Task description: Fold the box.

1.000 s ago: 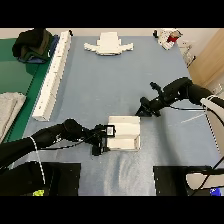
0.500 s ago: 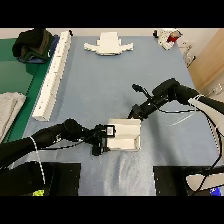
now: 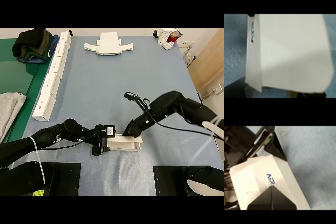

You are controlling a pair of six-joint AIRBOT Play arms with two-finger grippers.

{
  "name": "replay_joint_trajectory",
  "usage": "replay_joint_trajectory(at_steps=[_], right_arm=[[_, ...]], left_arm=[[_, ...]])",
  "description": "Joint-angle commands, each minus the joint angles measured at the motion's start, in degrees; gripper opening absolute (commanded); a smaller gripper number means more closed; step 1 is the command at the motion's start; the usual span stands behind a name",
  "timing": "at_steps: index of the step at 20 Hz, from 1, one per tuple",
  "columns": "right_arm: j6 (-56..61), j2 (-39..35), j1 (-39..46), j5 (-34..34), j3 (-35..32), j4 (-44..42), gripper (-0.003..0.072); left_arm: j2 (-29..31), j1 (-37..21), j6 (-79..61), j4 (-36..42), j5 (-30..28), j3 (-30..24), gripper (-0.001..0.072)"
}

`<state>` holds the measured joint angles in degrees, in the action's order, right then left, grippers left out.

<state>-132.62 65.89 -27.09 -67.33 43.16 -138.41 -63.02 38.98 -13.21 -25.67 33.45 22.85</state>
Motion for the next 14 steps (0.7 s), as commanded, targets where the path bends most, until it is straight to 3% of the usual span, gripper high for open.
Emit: replay_joint_trajectory(at_steps=[1,4,7,13,14], right_arm=[[-3.8,-10.3,-7.6,17.2,-8.4,5.0,0.0005],[-6.6,-17.3,-13.6,29.6,-14.1,7.7,0.0005],[-7.4,-21.0,-18.1,36.3,-17.7,11.5,0.0006],[-8.3,-21.6,-21.3,37.4,-19.3,15.7,0.0007],[-9.9,-22.2,-21.3,37.3,-19.2,15.6,0.0037]], left_arm=[[0.0,0.0,0.0,0.0,0.0,0.0,0.0446],[0.0,0.0,0.0,0.0,0.0,0.0,0.0446],[0.0,0.0,0.0,0.0,0.0,0.0,0.0446],[0.0,0.0,0.0,0.0,0.0,0.0,0.0446],[0.0,0.0,0.0,0.0,0.0,0.0,0.0446]])
